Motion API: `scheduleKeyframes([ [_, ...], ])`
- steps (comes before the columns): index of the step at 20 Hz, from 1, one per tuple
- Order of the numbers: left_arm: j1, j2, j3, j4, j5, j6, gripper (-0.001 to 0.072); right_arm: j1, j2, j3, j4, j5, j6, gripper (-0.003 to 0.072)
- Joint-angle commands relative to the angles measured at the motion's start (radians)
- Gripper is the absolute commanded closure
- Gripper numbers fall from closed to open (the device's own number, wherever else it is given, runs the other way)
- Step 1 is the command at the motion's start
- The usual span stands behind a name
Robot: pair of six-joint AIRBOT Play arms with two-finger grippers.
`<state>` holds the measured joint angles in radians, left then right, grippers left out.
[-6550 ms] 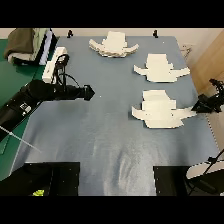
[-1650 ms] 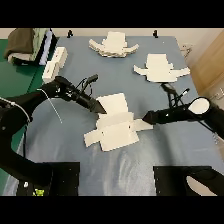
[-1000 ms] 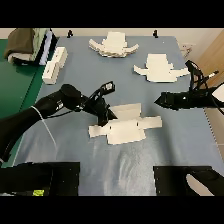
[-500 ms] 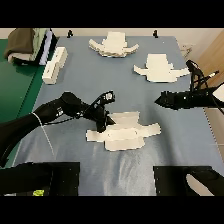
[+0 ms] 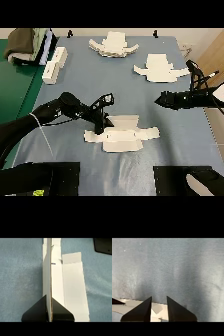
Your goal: Fold the box.
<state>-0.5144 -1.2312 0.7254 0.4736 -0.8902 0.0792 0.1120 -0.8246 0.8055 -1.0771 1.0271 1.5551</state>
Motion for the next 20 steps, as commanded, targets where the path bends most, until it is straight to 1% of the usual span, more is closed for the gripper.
scheduleKeyframes([
  [1, 0.005, 0.013, 0.003, -0.005, -0.032, 0.007, 0.0695, 0.0, 0.001, -0.001, 0.0, 0.0, 0.0, 0.0403],
  [9, 0.003, 0.008, -0.008, -0.002, -0.034, 0.007, 0.0695, 0.0, 0.001, -0.001, 0.0, -0.008, -0.001, 0.0403],
  [13, 0.003, 0.008, -0.03, -0.005, -0.007, 0.007, 0.0695, 0.0, 0.0, -0.001, -0.001, -0.008, -0.003, 0.0403],
  [20, -0.011, 0.008, -0.046, 0.006, -0.021, 0.005, 0.0695, 0.0, 0.001, -0.001, -0.001, -0.008, -0.003, 0.0403],
])
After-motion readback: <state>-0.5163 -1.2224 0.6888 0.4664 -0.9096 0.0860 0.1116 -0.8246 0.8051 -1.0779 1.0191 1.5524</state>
